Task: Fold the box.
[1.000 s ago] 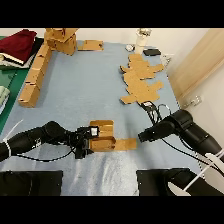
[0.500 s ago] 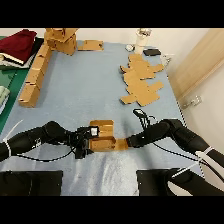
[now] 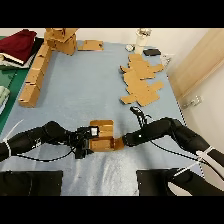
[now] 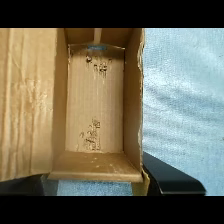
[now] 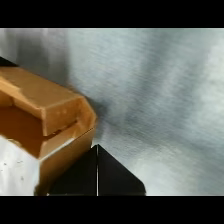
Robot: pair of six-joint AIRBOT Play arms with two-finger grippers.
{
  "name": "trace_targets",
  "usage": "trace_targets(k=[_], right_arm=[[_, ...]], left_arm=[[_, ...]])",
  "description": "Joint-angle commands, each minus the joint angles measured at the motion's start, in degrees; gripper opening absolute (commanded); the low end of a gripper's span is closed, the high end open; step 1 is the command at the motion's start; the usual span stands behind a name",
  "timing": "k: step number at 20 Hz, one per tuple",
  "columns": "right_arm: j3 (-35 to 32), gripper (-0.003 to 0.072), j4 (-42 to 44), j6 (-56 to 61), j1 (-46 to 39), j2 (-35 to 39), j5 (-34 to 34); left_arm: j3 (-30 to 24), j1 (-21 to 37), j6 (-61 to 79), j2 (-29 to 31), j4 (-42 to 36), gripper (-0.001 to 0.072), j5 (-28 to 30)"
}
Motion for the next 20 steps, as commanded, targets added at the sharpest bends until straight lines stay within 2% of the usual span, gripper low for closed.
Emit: trace_targets(k=[1, 2, 3, 6, 8, 13, 20], right_arm=[[2.7, 0.0006, 2.4, -0.4, 0.1, 1.9, -1.6], [3.2, 0.0008, 2.9, 0.0, 0.1, 2.0, -2.2], [3.3, 0.0047, 3.7, 0.3, 0.1, 2.0, -2.5], [3.3, 0.0293, 4.5, 0.6, 1.6, 2.0, -3.0], [3.3, 0.0372, 4.5, 0.6, 4.0, 1.9, -2.1], [3.5, 0.0372, 2.2, 2.1, 7.5, -1.9, 3.0], [6.4, 0.0372, -3.9, 9.2, 8.3, -2.3, 0.5]], left_arm=[[0.0, 0.0, 0.0, 0.0, 0.0, 0.0521, 0.0], [0.0, 0.0, 0.0, 0.0, 0.0, 0.0520, 0.0], [0.0, 0.0, 0.0, 0.0, 0.0, 0.0521, 0.0], [0.0, 0.0, 0.0, 0.0, 0.0, 0.0521, 0.0], [0.0, 0.0, 0.0, 0.0, 0.0, 0.0521, 0.0], [0.0, 0.0, 0.0, 0.0, 0.0, 0.0520, 0.0], [0.0, 0.0, 0.0, 0.0, 0.0, 0.0520, 0.0]])
